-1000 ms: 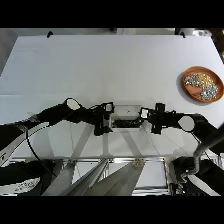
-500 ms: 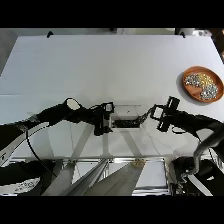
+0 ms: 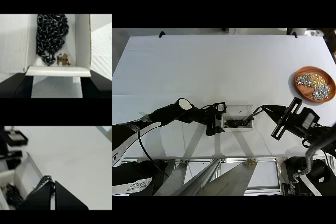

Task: Fold the box and place the chain.

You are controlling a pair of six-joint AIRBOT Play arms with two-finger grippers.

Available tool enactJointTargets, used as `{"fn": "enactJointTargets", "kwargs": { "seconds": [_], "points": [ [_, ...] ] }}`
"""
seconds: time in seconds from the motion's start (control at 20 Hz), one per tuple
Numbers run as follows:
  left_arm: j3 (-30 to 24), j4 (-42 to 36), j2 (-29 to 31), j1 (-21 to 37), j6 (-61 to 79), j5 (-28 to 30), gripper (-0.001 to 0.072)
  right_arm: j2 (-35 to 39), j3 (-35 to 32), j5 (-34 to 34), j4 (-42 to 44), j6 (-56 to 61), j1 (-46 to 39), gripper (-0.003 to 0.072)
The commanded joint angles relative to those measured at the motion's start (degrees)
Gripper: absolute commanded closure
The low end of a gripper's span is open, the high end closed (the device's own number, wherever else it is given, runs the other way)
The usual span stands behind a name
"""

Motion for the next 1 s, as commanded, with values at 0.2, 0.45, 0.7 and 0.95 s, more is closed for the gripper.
{"fn": "enactJointTargets", "kwargs": {
  "seconds": [0.2,0.45,0.7,0.95],
  "points": [
    [0.04,0.02,0.02,-0.02,0.02,0.02,0.0419,-1.68,0.04,5.07,20.65,-10.03,0.07,0.0670],
    [0.04,0.02,0.02,-0.02,0.02,0.00,0.0419,-17.92,0.04,4.59,20.57,-10.08,0.07,0.0670],
    [0.04,0.02,0.02,-0.02,0.02,0.00,0.0419,-33.44,0.04,4.74,20.57,-10.08,0.07,0.0562],
    [0.04,0.02,0.02,-0.02,0.02,0.00,0.0419,-34.73,0.07,4.74,20.28,-10.29,-0.09,0.0438]
  ]
}}
